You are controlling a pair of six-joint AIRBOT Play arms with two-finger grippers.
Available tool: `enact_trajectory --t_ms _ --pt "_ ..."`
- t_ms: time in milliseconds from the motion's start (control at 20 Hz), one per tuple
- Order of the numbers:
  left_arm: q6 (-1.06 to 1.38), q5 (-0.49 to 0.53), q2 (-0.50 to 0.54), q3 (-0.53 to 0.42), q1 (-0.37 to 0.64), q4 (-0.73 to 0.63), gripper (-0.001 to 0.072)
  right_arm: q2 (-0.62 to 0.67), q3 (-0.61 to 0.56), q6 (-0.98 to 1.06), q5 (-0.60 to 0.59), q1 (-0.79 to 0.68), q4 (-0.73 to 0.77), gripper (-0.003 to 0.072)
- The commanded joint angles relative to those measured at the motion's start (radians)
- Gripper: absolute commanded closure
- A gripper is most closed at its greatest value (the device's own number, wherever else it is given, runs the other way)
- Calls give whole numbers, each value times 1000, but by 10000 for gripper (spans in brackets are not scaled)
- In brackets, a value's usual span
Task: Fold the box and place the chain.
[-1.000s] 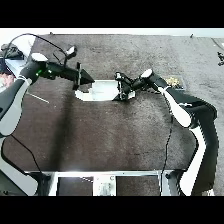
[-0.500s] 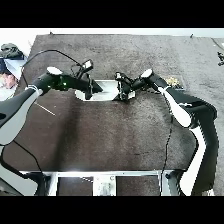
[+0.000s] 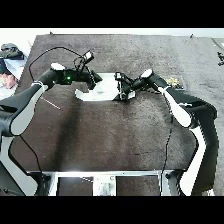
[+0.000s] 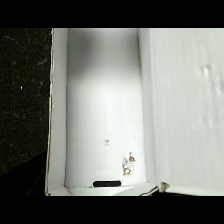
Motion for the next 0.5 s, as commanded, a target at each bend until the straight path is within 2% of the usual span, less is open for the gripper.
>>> enact_trajectory --t_ms 0,200,450 --pt "-12 42 -18 16 8 11 702 0 0 0 0 1 0 289" --pt "-15 45 -81 16 8 11 702 0 0 0 0 1 0 289" --pt "-14 46 -94 16 5 11 701 0 0 0 0 1 0 288"
